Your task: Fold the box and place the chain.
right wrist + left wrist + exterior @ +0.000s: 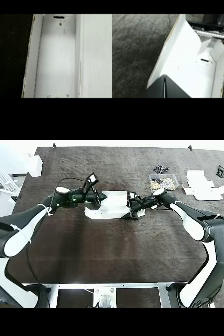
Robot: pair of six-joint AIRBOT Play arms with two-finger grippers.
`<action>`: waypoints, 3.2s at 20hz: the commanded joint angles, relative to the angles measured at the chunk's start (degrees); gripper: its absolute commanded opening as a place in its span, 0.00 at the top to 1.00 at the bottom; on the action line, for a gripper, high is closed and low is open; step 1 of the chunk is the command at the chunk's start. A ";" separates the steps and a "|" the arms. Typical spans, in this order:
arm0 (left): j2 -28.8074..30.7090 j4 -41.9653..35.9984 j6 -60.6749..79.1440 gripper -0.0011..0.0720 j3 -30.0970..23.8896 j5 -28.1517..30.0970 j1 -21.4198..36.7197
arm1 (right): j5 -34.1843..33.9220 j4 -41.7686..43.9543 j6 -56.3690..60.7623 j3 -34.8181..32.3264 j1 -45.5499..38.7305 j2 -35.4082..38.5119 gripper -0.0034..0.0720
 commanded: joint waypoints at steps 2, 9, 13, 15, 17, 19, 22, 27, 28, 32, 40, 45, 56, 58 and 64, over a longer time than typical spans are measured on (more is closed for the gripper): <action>-1.51 0.00 -0.42 0.96 0.24 1.36 -0.04 | 0.02 0.02 -0.02 -0.02 0.02 0.00 0.17; -2.71 0.00 -0.87 0.96 0.22 1.40 -0.04 | 0.02 0.02 -0.02 -0.02 0.02 0.00 0.17; -2.75 -0.02 -0.94 0.96 0.22 1.40 -0.04 | 0.02 0.02 -0.02 -0.02 0.02 0.00 0.17; -2.75 0.00 -0.94 0.96 0.22 1.44 -0.04 | 0.02 0.02 -0.02 -0.02 0.02 0.00 0.17; -2.78 0.00 -0.96 0.96 0.22 1.44 -0.04 | 0.02 0.02 -0.02 -0.02 0.02 0.00 0.17; -3.30 -0.02 -0.96 0.96 0.24 1.38 -0.04 | 0.02 0.02 -0.02 -0.02 0.02 0.00 0.17; -4.42 0.00 -1.27 0.96 0.24 1.36 -0.04 | 0.02 0.02 -0.02 -0.02 0.02 0.00 0.17; -4.28 -0.09 -1.25 0.96 0.31 1.38 -0.02 | 0.02 0.02 -0.02 -0.02 0.02 0.00 0.17; -4.04 -0.07 -1.25 0.96 0.31 1.36 -0.02 | 0.02 0.02 -0.02 -0.02 0.02 0.00 0.17; 0.44 3.02 -1.31 0.96 0.63 -0.35 0.09 | 0.00 0.02 -0.02 -0.02 0.02 0.00 0.17; 13.07 41.29 -21.16 0.21 0.63 -10.29 0.15 | 0.00 0.02 -0.02 -0.02 0.02 0.00 0.17; 11.02 46.97 -22.80 0.06 0.46 -13.68 0.13 | 0.02 0.02 -0.02 -0.02 0.02 0.00 0.17; 4.48 35.78 -15.85 0.06 0.39 -8.61 0.13 | 0.02 0.02 -0.02 -0.02 0.02 0.00 0.17; 3.54 35.67 -15.85 0.07 0.33 -9.40 0.13 | 0.02 0.02 -0.02 -0.02 0.02 0.00 0.17; 1.92 34.51 -15.85 0.10 0.28 -9.16 0.13 | 0.02 0.02 -0.02 -0.02 0.02 0.00 0.17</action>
